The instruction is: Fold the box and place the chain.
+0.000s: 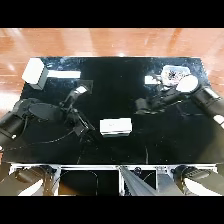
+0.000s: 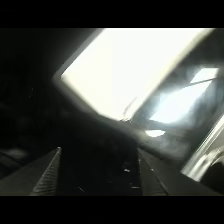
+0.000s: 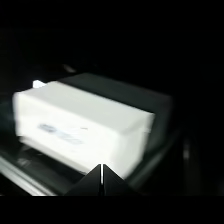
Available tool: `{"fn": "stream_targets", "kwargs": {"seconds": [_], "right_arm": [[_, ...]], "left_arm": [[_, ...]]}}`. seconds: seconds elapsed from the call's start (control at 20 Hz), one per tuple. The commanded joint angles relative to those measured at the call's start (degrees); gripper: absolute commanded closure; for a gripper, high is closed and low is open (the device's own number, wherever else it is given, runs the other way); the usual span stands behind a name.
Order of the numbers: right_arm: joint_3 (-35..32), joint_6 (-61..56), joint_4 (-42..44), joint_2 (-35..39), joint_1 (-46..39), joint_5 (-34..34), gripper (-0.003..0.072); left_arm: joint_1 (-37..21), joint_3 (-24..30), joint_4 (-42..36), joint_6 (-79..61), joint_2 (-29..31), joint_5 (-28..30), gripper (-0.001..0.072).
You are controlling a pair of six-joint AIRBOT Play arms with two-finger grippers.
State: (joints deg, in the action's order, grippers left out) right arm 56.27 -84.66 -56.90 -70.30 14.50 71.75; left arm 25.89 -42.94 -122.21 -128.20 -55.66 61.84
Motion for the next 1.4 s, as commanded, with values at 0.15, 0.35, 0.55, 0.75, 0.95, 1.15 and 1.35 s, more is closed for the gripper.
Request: {"fn": "stream_targets", "kwargs": {"seconds": [0.15, 0.35, 0.55, 0.75, 0.95, 1.15, 1.35], "right_arm": [[0.02, -0.37, -10.14, 1.31, -13.75, 7.89, 0.0650], [0.02, -0.39, -10.88, 1.31, -14.10, 5.46, 0.0650], [0.02, -0.39, -10.86, 1.31, -14.10, 4.35, 0.0650], [0.02, -0.39, -10.88, 1.31, -14.10, 4.09, 0.0649], [0.02, -0.42, -10.84, 1.29, -14.10, 3.69, 0.0650], [0.02, -0.39, -10.86, 1.29, -14.10, 3.69, 0.0650], [0.02, -0.37, -10.88, 1.29, -14.10, 3.67, 0.0649]], "left_arm": [[10.08, -3.78, 4.35, -33.99, -5.84, -11.28, 0.0088], [11.28, -3.78, 4.31, -34.14, -10.51, -19.61, 0.0085], [11.26, -3.78, 3.43, -34.86, -11.43, -17.57, 0.0086], [11.26, -3.85, 2.99, -25.86, -11.43, -9.18, 0.0088], [11.26, -3.82, 3.52, -26.77, -11.82, -9.90, 0.0087], [11.28, -3.82, 3.91, -27.15, -13.60, -9.86, 0.0087], [11.23, -3.82, 4.76, -27.15, -13.77, -10.01, 0.0087]]}}
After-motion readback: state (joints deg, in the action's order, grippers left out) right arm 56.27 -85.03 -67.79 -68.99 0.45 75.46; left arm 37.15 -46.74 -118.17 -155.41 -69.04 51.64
